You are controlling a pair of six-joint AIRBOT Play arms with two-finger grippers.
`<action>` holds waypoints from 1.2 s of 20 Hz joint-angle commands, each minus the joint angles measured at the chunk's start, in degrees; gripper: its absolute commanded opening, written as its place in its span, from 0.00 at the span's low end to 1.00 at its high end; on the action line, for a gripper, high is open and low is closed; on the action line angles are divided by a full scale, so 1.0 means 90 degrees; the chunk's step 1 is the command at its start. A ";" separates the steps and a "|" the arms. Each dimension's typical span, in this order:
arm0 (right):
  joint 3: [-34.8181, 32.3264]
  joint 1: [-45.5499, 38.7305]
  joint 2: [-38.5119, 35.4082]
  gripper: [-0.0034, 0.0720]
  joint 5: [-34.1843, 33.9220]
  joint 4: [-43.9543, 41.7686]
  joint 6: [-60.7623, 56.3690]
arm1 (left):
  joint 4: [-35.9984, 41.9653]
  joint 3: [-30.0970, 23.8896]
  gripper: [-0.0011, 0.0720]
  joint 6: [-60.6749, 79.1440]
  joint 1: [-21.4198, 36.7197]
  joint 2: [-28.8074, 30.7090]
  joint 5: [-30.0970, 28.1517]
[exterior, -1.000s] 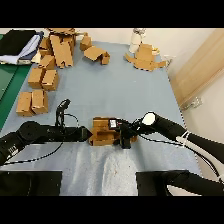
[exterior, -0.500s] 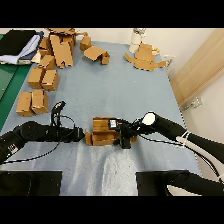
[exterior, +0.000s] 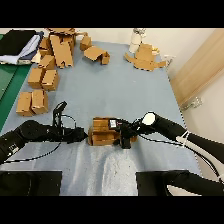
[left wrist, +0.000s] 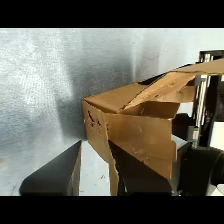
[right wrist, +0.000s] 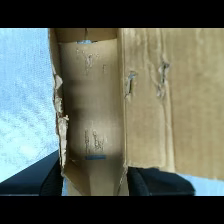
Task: Fold the box.
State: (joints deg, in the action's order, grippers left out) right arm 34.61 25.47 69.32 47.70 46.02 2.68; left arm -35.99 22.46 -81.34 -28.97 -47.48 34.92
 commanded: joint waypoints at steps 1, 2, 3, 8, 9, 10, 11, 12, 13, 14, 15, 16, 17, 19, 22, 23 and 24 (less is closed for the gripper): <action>0.0007 -0.0002 0.0000 0.65 0.0002 0.0000 0.0000 | 0.0170 0.0005 0.36 -0.0015 0.0002 -0.0002 0.0080; 0.0007 -0.0002 0.0002 0.65 0.0002 0.0000 0.0000 | 0.0163 0.0005 0.36 -0.0090 0.0002 -0.0002 0.0117; 0.0007 -0.0002 0.0002 0.65 0.0002 0.0000 0.0000 | 0.0163 0.0005 0.36 -0.0165 0.0000 -0.0002 0.0121; 0.0007 -0.0002 0.0002 0.65 0.0002 0.0000 0.0000 | 0.0092 0.0083 0.43 -0.0466 -0.0007 -0.0007 0.0119; 0.0007 -0.0002 0.0002 0.65 0.0002 0.0000 0.0000 | 0.0066 0.0136 0.43 -0.0469 -0.0061 -0.0007 0.0107; 0.0007 -0.0002 0.0002 0.65 0.0002 0.0000 0.0000 | -0.0044 0.0209 0.43 -0.0512 -0.0160 -0.0010 0.0073; 0.0007 -0.0002 0.0002 0.65 0.0002 0.0000 0.0000 | -0.0352 0.0304 0.43 -0.0811 -0.0306 -0.0012 0.0007; 0.0007 -0.0002 0.0000 0.65 0.0002 0.0000 0.0000 | -0.0843 0.0398 0.44 -0.1292 -0.0461 -0.0029 -0.0049; 0.0007 -0.0002 0.0002 0.65 0.0002 0.0000 0.0000 | -0.1508 0.0495 0.44 -0.1940 -0.0629 -0.0083 -0.0041; 0.0007 -0.0002 0.0000 0.65 0.0002 0.0000 0.0000 | -0.2098 0.0566 0.44 -0.2569 -0.0780 -0.0148 -0.0029; 0.0007 -0.0002 0.0000 0.65 0.0002 0.0002 0.0000 | -0.2584 0.0627 0.44 -0.3126 -0.0935 -0.0236 -0.0034; 0.0007 -0.0002 0.0002 0.65 0.0002 0.0000 0.0000 | -0.2837 0.0690 0.44 -0.3478 -0.1052 -0.0323 -0.0039; 0.0007 -0.0002 0.0002 0.65 0.0002 0.0002 0.0000 | -0.2914 0.0772 0.44 -0.3606 -0.1163 -0.0410 -0.0053; 0.0007 -0.0002 0.0002 0.65 0.0002 0.0002 0.0000 | -0.2941 0.0986 0.44 -0.3606 -0.1350 -0.0578 -0.0056; 0.0007 -0.0002 0.0002 0.65 0.0002 0.0002 0.0000 | -0.3126 0.1341 0.44 -0.3638 -0.1566 -0.0869 -0.0046; 0.0007 -0.0002 0.0002 0.65 0.0002 0.0002 0.0000 | -0.3155 0.1435 0.44 -0.3640 -0.1603 -0.0952 -0.0044; 0.0007 -0.0002 0.0002 0.65 0.0002 0.0002 0.0000 | -0.3177 0.1496 0.44 -0.3640 -0.1615 -0.0998 -0.0034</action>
State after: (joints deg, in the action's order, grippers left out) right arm 34.61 25.47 69.32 47.72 46.04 2.66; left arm -62.46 33.69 -112.46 -42.19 -54.63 34.63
